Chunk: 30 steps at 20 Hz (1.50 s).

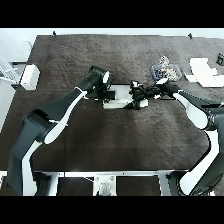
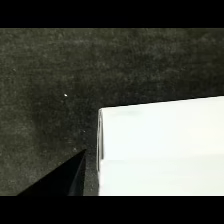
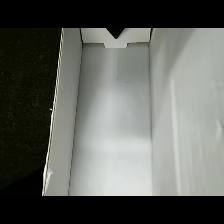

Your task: Fold the box and place the chain.

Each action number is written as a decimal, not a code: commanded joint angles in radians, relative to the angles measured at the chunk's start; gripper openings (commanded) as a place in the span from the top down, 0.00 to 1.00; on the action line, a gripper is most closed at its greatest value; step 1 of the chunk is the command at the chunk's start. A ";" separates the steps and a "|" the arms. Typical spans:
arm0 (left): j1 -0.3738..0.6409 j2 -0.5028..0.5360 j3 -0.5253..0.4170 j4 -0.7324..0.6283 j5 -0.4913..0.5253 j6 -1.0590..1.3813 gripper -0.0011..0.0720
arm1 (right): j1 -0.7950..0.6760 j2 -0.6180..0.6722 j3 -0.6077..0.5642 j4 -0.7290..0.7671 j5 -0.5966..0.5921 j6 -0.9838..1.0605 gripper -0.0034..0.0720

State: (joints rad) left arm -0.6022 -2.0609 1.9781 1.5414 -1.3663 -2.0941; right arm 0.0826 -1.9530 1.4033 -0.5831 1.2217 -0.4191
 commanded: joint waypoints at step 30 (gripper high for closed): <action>-0.007 -0.026 0.098 -0.011 -0.092 0.091 0.23 | 0.001 0.000 0.000 -0.001 0.003 -0.001 0.16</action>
State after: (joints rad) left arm -0.6117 -2.0964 2.0632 1.5249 -1.4406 -2.0304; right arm 0.0845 -1.9530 1.4033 -0.5831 1.2251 -0.4217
